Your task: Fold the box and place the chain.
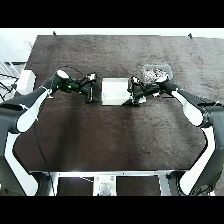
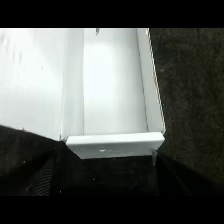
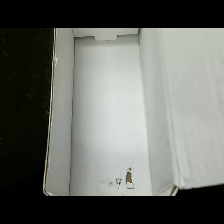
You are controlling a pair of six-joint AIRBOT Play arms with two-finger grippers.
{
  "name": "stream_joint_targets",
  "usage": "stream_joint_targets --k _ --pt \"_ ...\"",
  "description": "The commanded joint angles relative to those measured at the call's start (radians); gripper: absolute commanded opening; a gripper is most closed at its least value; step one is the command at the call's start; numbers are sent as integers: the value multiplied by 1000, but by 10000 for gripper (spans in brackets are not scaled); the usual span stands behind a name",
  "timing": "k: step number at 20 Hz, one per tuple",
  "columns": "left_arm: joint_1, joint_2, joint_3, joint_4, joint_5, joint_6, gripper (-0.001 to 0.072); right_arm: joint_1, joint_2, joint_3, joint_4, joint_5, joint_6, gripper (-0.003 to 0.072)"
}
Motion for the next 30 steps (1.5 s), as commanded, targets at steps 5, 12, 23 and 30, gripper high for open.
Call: stream_joint_targets --k 5,12,23,30 --pt "0 -3 0 -28 -15 43 714 0 0 0 0 0 0 552" --pt "0 -34 0 -51 -26 49 715 0 0 0 1 0 0 552" --pt "-2 -43 0 -100 -34 76 715 0 0 0 0 0 0 552" --pt "-32 -66 0 -116 5 95 715 0 0 0 0 0 0 552"
